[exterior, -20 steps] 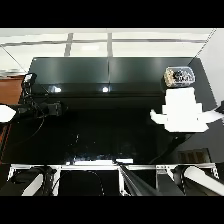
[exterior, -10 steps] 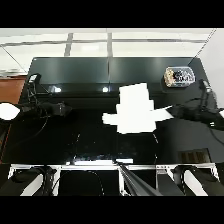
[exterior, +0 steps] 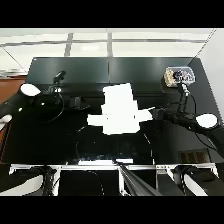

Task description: Fold the box and place the chain.

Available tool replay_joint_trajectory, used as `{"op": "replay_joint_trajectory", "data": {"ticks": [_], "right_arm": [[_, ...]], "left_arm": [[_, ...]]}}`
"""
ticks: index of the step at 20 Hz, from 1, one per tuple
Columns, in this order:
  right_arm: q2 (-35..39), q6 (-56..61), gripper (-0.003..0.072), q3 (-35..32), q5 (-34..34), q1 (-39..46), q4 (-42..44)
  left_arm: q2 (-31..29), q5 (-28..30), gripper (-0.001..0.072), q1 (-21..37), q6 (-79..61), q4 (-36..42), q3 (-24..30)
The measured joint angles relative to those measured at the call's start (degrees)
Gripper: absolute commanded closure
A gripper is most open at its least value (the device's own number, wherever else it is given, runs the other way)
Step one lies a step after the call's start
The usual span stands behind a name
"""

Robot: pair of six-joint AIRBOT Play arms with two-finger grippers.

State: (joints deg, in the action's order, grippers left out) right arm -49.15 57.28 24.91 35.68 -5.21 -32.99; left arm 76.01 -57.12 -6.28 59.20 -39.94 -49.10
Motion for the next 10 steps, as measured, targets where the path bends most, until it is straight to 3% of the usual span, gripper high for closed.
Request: {"op": "replay_joint_trajectory", "data": {"ticks": [5,10], "right_arm": [[0.0,0.2,0.0671,-0.2,-0.6,-1.2,0.2],[0.0,0.2,0.0671,-0.2,0.3,-1.4,0.2]], "left_arm": [[13.1,-6.0,0.0003,-1.8,-7.0,9.7,-9.4],[22.9,-11.5,0.0004,-4.2,-10.0,13.4,-17.3]]}}
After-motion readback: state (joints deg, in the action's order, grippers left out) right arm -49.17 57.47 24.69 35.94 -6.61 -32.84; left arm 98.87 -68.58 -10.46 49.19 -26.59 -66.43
